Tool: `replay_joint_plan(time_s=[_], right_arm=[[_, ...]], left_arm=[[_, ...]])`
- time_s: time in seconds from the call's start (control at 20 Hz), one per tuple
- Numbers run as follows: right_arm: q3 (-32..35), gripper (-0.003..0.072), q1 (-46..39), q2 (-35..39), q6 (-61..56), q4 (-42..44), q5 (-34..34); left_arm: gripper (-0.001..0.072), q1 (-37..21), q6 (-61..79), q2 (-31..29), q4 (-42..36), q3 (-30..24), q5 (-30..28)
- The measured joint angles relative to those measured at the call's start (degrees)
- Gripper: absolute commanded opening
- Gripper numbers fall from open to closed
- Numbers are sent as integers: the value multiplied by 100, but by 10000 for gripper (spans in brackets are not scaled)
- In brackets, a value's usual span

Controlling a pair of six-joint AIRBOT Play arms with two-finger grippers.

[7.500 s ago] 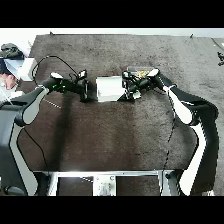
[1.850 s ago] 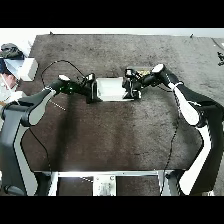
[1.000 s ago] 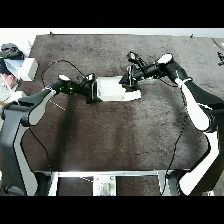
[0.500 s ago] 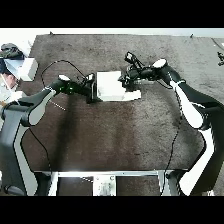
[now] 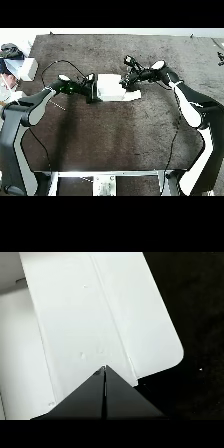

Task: Fold the box and place the chain.

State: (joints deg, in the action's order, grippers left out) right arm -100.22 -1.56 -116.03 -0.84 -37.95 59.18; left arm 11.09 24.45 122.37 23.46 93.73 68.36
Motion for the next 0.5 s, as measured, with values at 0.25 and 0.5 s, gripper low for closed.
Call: replay_joint_plan(time_s=[0.25,0.5], right_arm=[[-7,-5,-11,-22,-28,-7,61],[-7,-5,-59,376,-63,240,203]], left_arm=[[272,0,0,0,0,0,0],[273,0,2,0,0,0,2]])
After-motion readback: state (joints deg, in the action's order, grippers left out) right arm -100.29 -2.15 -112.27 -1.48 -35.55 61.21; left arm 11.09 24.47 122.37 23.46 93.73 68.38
